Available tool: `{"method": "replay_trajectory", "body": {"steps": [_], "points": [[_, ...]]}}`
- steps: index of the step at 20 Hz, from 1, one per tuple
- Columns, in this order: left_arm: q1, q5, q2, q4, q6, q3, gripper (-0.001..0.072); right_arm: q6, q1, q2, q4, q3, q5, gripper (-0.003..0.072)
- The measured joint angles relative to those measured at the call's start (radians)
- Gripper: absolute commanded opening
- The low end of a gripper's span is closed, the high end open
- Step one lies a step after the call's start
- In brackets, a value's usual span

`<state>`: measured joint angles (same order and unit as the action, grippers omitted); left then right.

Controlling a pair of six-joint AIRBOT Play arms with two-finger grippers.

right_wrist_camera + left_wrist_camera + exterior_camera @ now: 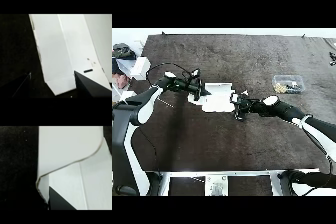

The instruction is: Fold the box and place the chain.

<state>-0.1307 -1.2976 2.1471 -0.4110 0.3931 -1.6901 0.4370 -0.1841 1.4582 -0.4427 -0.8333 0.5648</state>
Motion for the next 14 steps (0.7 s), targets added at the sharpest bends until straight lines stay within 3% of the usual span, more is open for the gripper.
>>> {"method": "replay_trajectory", "body": {"steps": [14], "points": [[0.0,-0.001,0.0,0.001,0.0,0.0,0.0012,0.074,-0.033,0.051,-0.054,-0.01,-0.108,0.0597]]}}
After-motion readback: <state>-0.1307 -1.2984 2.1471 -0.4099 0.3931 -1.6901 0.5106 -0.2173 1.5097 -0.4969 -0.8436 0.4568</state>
